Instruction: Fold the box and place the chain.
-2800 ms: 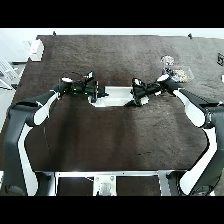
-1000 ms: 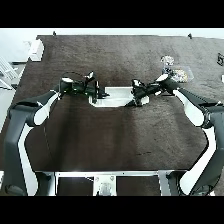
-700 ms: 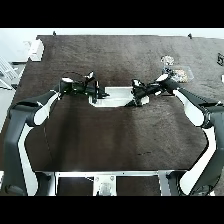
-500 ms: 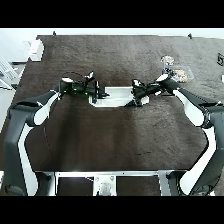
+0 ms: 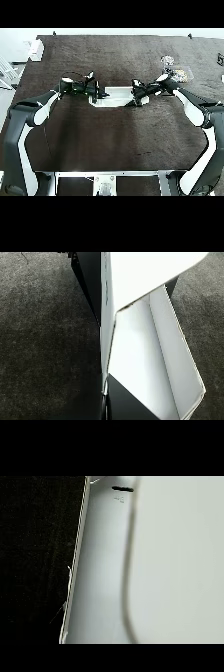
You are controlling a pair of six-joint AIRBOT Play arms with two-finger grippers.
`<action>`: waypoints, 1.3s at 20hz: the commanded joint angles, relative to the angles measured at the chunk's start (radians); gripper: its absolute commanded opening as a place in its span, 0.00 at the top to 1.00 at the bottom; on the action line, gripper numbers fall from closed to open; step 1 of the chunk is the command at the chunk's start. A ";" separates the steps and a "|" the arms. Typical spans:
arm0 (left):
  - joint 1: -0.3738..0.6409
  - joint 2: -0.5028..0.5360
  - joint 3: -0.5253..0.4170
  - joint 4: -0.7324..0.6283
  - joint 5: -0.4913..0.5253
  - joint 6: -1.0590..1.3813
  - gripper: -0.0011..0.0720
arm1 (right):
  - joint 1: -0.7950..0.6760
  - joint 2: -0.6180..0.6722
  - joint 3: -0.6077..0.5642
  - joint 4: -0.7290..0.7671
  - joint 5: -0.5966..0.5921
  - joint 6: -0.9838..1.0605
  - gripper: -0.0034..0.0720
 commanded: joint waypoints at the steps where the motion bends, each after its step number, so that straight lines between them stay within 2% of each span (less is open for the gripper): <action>1: 0.001 0.001 0.001 -0.003 -0.002 0.000 0.96 | 0.001 0.000 0.000 0.000 0.000 0.000 0.24; 3: 0.001 0.001 0.001 -0.019 -0.001 0.001 0.96 | 0.001 0.000 0.000 0.000 0.000 0.000 0.24; 4: 0.001 0.001 0.002 -0.030 -0.001 0.002 0.83 | 0.001 0.000 0.000 0.000 0.000 0.000 0.24; 5: 0.001 0.001 0.001 -0.044 -0.002 0.001 0.50 | 0.001 0.000 0.000 0.000 0.000 0.000 0.24; 6: 0.001 0.001 0.002 -0.051 -0.001 0.002 0.47 | 0.001 0.000 0.000 0.000 0.000 0.000 0.24; 7: 0.002 0.001 0.002 -0.059 -0.001 0.003 0.50 | 0.001 0.000 0.000 0.000 0.000 0.000 0.24; 12: 0.012 0.006 0.002 -0.066 -0.037 0.028 0.49 | 0.001 0.000 0.000 0.000 0.000 0.000 0.24; 18: 0.079 0.055 0.002 -0.080 -0.282 0.027 0.49 | 0.001 0.000 0.000 0.000 0.000 0.000 0.24; 22: 0.142 0.093 0.003 -0.080 -0.380 0.027 0.49 | 0.001 0.000 0.000 0.000 0.000 0.000 0.24; 23: 0.155 0.104 0.003 -0.080 -0.399 0.027 0.52 | 0.001 0.000 0.000 0.000 0.000 0.000 0.24; 24: 0.165 0.116 0.003 -0.077 -0.424 0.028 0.80 | 0.001 0.000 0.000 0.000 0.000 0.000 0.24; 25: 0.165 0.128 0.003 -0.076 -0.452 0.030 0.96 | 0.001 0.000 0.000 0.000 0.000 0.000 0.24; 26: 0.164 0.145 0.003 -0.071 -0.463 0.029 0.96 | 0.001 0.000 0.000 0.000 0.000 0.000 0.24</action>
